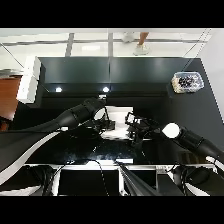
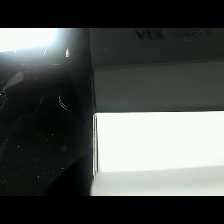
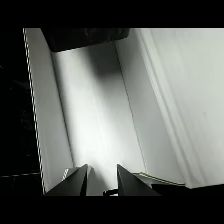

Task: Fold the box and place the chain.

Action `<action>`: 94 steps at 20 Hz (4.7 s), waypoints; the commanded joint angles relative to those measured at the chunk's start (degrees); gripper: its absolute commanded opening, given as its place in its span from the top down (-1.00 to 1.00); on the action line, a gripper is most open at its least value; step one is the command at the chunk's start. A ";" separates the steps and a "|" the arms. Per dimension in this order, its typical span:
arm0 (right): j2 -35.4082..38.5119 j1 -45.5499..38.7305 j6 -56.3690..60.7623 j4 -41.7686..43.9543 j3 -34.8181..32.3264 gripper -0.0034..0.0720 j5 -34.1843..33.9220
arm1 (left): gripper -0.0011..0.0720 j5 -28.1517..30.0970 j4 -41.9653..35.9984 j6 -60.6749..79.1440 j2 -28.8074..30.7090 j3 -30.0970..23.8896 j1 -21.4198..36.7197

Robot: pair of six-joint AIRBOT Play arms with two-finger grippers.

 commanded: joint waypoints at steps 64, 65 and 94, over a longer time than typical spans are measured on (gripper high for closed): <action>0.26 -9.92 75.91 3.17 3.65 -0.59 14.62 | 0.88 -1.36 0.09 0.15 0.00 0.02 -0.02; 0.24 -9.11 77.20 2.05 4.15 -0.59 14.58 | 0.88 -1.36 0.09 0.15 0.00 0.02 -0.02; -3.50 1.49 101.46 -24.98 12.11 -0.17 15.96 | 0.88 -0.94 0.15 0.15 0.00 0.02 -0.04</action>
